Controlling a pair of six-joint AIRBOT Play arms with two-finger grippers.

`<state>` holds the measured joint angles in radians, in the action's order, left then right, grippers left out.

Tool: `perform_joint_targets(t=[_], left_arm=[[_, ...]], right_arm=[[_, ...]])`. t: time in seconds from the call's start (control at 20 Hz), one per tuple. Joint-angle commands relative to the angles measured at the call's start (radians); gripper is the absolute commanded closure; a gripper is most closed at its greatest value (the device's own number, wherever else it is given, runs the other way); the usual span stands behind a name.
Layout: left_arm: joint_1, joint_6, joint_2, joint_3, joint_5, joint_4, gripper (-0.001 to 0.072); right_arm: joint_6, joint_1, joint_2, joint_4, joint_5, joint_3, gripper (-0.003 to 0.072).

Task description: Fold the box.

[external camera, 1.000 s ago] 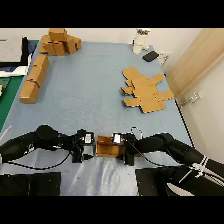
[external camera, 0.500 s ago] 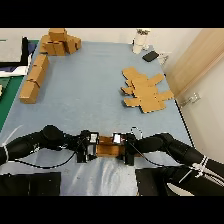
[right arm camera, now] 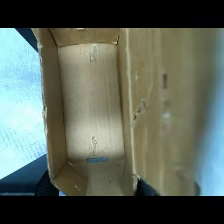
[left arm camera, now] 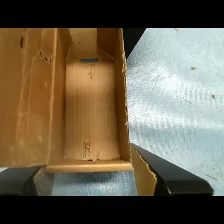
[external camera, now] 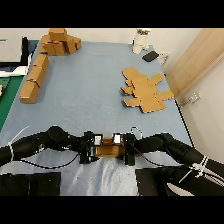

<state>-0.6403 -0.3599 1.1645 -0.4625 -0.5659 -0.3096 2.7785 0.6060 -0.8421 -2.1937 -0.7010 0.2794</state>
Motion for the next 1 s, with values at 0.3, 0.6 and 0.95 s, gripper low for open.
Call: perform_joint_targets(t=[0.3,0.6,0.95], left_arm=[[-0.008,0.138,0.002,-0.002,0.033,-0.029,0.0011],[-0.007,0.147,0.001,-0.003,-0.036,-0.073,0.0125],[-0.008,0.140,0.002,-0.003,-0.035,-0.068,0.0178]], right_arm=[[-0.003,0.001,0.000,-0.002,0.000,0.000,0.0193],[-0.003,0.000,0.000,-0.002,0.000,0.000,0.0194],[-0.003,0.000,0.000,-0.002,0.000,0.000,0.0194]])
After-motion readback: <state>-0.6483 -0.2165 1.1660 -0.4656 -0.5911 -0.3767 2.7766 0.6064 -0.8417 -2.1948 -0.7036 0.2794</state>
